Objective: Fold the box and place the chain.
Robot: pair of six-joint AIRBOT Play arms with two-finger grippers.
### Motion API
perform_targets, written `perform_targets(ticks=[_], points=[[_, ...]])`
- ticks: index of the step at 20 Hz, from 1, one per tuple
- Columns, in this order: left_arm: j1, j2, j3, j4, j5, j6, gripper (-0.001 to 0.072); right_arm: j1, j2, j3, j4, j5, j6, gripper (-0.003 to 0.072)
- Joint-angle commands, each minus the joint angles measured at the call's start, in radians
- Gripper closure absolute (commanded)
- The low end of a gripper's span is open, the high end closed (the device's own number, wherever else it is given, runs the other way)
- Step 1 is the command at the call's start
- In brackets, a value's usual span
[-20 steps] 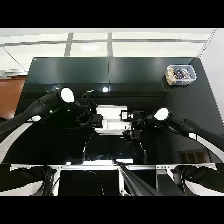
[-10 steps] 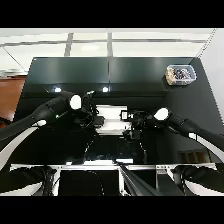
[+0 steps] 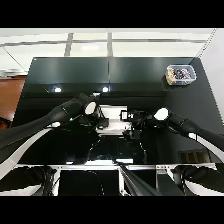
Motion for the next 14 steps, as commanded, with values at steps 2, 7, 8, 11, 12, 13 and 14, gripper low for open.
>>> perform_targets(ticks=[2,7,8,11,12,13,14], points=[[-0.019,-0.018,0.024,0.037,-0.022,-0.068,0.0317,0.001,0.000,0.000,0.000,0.000,0.000,0.0558],[-0.019,-0.018,0.025,0.010,-0.019,-0.068,0.0674,0.001,0.000,0.000,0.000,0.000,0.000,0.0558],[-0.019,-0.018,0.025,0.009,-0.019,-0.068,0.0685,0.001,0.000,0.000,0.000,0.000,0.000,0.0558],[-0.019,-0.018,0.025,-0.006,-0.020,-0.068,0.0611,0.001,0.000,0.000,0.000,0.000,0.000,0.0558],[-0.019,-0.018,0.025,-0.017,-0.019,-0.068,0.0392,0.001,0.000,0.000,0.000,0.000,0.000,0.0558],[-0.019,-0.018,0.025,-0.017,-0.020,-0.068,0.0263,0.001,0.000,0.000,0.000,0.000,0.000,0.0558],[-0.019,-0.018,0.025,-0.016,-0.024,-0.068,0.0263,0.001,0.000,0.000,0.000,0.000,0.000,0.0558]])
